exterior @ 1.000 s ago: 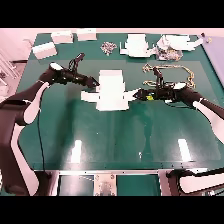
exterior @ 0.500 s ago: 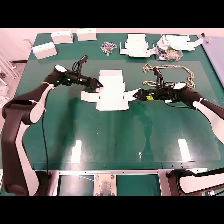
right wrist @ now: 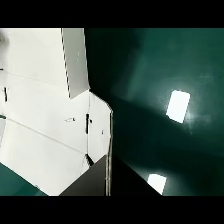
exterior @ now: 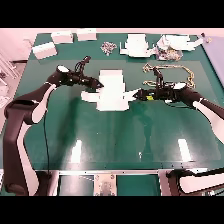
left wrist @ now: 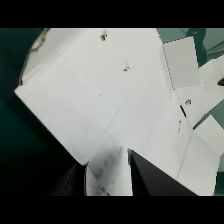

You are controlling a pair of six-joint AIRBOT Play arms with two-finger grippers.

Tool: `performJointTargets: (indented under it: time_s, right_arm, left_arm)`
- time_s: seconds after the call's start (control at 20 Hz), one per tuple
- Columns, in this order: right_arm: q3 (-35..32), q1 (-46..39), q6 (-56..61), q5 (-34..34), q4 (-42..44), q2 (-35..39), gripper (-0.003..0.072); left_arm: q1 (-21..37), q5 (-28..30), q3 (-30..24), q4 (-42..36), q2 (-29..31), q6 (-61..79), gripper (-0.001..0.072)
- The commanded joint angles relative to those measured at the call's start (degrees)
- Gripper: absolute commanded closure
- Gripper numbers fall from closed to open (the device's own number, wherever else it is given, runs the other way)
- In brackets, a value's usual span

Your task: Fold the box and place the chain.

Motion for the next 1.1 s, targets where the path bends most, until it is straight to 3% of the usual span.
performJointTargets:
  time_s: [0.0, 0.15, 0.2, 0.45, 0.65, 0.85, 0.95, 1.0, 1.05]
  right_arm:
    - [0.0, 0.0, -0.2, -0.3, -0.1, 0.0, 0.0679]
    - [0.0, 0.0, -0.2, -1.1, -0.1, 0.0, 0.0679]
    - [0.0, 0.0, -0.2, -1.1, -0.1, 0.0, 0.0679]
    - [0.0, 0.0, -0.2, -1.5, -0.1, 0.0, 0.0679]
    - [0.0, 0.0, -0.2, -1.4, -0.1, 0.0, 0.0678]
    - [0.0, 0.0, -1.7, -1.2, -0.1, 0.0, 0.0674]
    - [0.1, -0.2, -4.0, -1.2, 0.0, 0.0, 0.0509]
    - [0.1, -0.4, -4.4, -1.2, 0.0, 0.0, 0.0456]
    - [0.1, -0.8, -4.8, -1.0, 0.0, 0.0, 0.0452]
  left_arm:
    - [0.0, -2.6, 0.1, -0.1, -0.4, 1.4, 0.0338]
    - [0.0, -2.5, 0.1, -0.2, -0.6, 2.5, 0.0342]
    - [0.0, -2.4, 0.1, -0.3, -0.6, 2.8, 0.0482]
    - [0.0, -1.5, 0.1, -2.6, -0.6, 4.4, 0.0490]
    - [0.0, -2.3, 0.1, -2.9, -0.6, 8.3, 0.0689]
    - [0.0, -6.8, -0.1, -3.0, -0.6, 20.2, 0.0692]
    - [0.0, -10.0, -0.1, -3.0, -0.6, 26.5, 0.0693]
    - [0.0, -10.0, -0.1, -3.1, -0.6, 28.6, 0.0693]
    - [0.0, -10.4, -0.1, -3.0, -0.6, 31.6, 0.0693]
